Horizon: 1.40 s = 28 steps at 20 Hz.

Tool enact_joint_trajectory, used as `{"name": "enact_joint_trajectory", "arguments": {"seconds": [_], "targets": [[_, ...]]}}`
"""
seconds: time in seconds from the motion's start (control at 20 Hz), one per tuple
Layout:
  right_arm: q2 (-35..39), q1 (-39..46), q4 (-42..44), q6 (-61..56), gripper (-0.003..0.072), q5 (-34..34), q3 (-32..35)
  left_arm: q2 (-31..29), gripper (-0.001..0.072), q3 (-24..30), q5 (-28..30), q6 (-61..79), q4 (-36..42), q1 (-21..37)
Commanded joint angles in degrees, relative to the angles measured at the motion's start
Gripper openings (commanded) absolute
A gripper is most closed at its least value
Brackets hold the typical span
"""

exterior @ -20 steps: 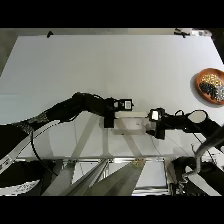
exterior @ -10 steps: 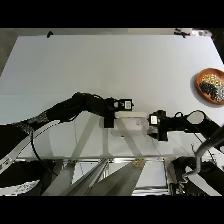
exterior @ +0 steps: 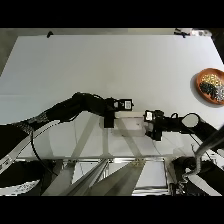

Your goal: Fold the box and place the chain.

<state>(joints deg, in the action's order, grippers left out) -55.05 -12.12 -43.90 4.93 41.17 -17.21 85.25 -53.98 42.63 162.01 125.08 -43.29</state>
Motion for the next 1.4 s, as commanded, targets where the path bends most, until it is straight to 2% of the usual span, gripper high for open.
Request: {"name": "enact_joint_trajectory", "arguments": {"seconds": [0.0,0.25,0.5,0.65,0.85,1.35], "targets": [[0.04,-0.37,2.64,-1.44,0.0703,-1.33,0.00,0.02,0.0012,-0.04,0.00,0.00,0.00,-0.02],[0.04,-0.37,2.58,5.55,0.0702,2.82,-0.11,0.02,0.0012,-0.02,0.00,-0.02,0.00,-0.02],[0.02,-0.22,6.62,5.99,0.0702,-0.61,-0.44,0.02,0.0012,-0.02,0.00,0.00,0.00,-0.02],[0.02,3.63,6.88,6.34,0.0701,0.90,-1.84,0.02,0.0012,-0.02,0.00,0.00,0.00,-0.02],[-0.52,6.88,9.40,17.22,0.0699,6.29,-2.19,0.02,0.0012,-0.02,0.00,0.00,0.00,-0.02],[-5.53,6.84,15.69,27.12,0.0692,5.35,-2.19,0.02,0.0012,-0.02,0.00,0.00,0.00,-0.02]]}}
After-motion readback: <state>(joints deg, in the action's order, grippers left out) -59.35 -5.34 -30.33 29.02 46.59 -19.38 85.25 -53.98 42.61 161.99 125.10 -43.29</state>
